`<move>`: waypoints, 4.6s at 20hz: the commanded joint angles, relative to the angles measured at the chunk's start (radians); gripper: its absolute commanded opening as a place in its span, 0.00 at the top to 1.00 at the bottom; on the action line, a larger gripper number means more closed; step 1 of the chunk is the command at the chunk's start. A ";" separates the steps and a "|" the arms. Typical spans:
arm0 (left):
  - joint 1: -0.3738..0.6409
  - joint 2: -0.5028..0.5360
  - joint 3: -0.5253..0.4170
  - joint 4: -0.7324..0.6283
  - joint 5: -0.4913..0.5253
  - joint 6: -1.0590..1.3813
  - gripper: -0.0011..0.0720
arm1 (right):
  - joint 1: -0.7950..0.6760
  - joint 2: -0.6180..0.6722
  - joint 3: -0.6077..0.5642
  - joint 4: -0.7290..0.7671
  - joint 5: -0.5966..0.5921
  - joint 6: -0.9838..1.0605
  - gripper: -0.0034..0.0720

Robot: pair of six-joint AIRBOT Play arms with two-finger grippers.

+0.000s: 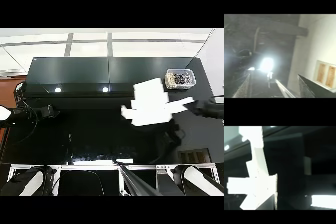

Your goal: Fold the box and place the chain.

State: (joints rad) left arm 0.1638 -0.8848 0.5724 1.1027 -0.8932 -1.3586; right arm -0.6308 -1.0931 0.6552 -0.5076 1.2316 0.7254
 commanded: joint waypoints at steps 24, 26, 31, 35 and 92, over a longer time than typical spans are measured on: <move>-0.257 -0.817 0.397 -0.583 -0.559 0.783 0.06 | 0.994 0.139 -0.230 0.233 -0.640 -0.103 0.94; -0.272 -0.817 0.405 -0.519 -0.591 0.775 0.06 | 0.994 0.139 -0.230 0.208 -0.642 -0.078 0.94; -0.306 -0.816 0.405 -0.430 -0.578 0.743 0.06 | 0.994 0.139 -0.230 0.207 -0.674 -0.048 0.94; -0.304 -0.816 0.406 -0.426 -0.562 0.717 0.06 | 0.993 0.139 -0.230 0.207 -0.684 -0.034 0.94; -0.418 -0.312 0.135 -0.507 -0.006 1.054 0.95 | 0.622 0.143 -0.098 -0.275 -0.494 0.082 0.23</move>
State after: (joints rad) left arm -0.2089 -1.3647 0.8127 0.6106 -1.1694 -0.4988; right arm 0.0505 -0.9508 0.5404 -0.7277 0.7448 0.8070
